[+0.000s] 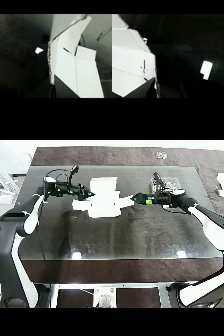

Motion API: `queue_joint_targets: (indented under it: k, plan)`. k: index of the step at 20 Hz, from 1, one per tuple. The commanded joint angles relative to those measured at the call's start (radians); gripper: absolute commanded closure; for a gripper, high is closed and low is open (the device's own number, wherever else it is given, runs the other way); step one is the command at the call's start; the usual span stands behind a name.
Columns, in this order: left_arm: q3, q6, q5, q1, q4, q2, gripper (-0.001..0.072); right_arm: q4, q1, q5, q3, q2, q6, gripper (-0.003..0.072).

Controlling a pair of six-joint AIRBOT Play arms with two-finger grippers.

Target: Fold the box and place the chain.

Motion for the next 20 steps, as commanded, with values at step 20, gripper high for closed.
queue_joint_targets:
  k: [20]
  plan:
    - [-0.24, 0.505, 0.03, -0.029, -0.144, 0.092, 0.0695, 0.08, -0.056, 0.0, 0.004, 0.0, -0.031, 0.0324]
